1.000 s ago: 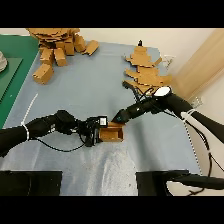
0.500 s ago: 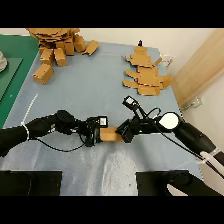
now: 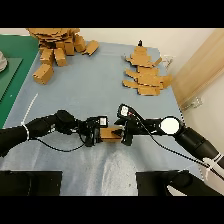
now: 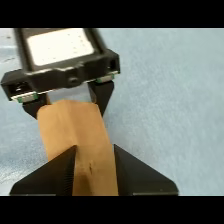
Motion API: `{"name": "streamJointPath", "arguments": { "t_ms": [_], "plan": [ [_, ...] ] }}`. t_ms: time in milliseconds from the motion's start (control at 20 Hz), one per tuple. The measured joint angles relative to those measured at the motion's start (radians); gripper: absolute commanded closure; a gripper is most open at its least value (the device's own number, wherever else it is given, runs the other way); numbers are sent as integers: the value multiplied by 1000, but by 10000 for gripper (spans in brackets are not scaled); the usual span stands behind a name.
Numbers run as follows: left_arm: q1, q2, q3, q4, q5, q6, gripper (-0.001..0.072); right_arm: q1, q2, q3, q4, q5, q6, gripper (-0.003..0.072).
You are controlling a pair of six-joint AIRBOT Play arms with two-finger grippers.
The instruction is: Fold the box.
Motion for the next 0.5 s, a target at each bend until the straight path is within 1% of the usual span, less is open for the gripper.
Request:
{"name": "streamJointPath", "arguments": {
  "t_ms": [50, 100, 250, 500],
  "plan": [
    [0, 0, 0, 0, 0, 0, 248, 5, 0, 0, 3, 14, -16, 256],
    [0, 0, 0, 0, 0, 0, 248, 12, 0, 0, 10, 25, -27, 248],
    [0, 0, 0, 0, 0, 0, 248, 27, -1, 0, 5, 39, -47, 249],
    [0, 0, 0, 0, 0, 0, 248, 36, -51, 1, -27, 4, -80, 249]
  ]
}}
